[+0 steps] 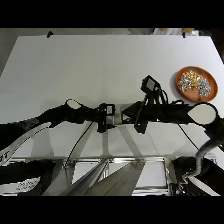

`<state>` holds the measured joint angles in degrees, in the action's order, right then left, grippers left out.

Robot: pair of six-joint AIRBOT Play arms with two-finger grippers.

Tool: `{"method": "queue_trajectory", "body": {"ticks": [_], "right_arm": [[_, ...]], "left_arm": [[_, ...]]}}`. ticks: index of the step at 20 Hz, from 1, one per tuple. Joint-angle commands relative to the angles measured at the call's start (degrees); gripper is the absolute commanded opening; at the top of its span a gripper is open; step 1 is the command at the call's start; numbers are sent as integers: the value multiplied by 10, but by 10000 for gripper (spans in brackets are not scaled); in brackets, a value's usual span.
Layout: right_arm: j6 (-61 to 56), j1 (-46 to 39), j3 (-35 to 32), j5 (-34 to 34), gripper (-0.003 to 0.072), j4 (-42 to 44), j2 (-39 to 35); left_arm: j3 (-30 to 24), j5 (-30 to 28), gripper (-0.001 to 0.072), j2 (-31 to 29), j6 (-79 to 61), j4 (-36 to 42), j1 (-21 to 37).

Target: Fold the box and place the chain.

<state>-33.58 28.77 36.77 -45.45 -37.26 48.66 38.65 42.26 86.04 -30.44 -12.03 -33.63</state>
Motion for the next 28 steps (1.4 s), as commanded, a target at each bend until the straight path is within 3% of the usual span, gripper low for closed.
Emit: {"method": "queue_trajectory", "body": {"ticks": [1,3,5,6,8,10,11,14,17,20,21,22,28], "right_arm": [[-36,9,0,4,13,-28,54],[-62,9,0,4,21,-70,71],[-67,-3,1,0,285,-86,68],[-67,-17,2,-7,315,-86,58],[-66,-64,2,-50,302,-94,22],[-41,-130,2,-121,130,-139,-19],[-23,-165,2,-147,106,-169,-29],[53,-248,0,-131,38,-211,-21],[259,-256,0,-119,39,-195,21],[373,-254,0,-114,75,-195,99],[392,-249,0,-105,162,-195,127],[404,-242,0,-97,184,-195,154],[417,-205,0,-43,184,-193,235]], "left_arm": [[0,0,394,0,0,0,0],[0,0,394,0,0,0,0],[0,0,394,0,0,0,0],[0,0,394,0,0,0,0],[0,0,394,0,0,0,0],[0,0,394,0,0,0,0],[0,0,394,0,0,0,0],[0,0,394,0,0,0,0],[0,0,394,0,0,0,0],[0,0,394,0,0,0,0],[0,0,394,0,0,0,0],[0,0,394,0,0,0,0],[0,0,394,0,0,0,0]]}}
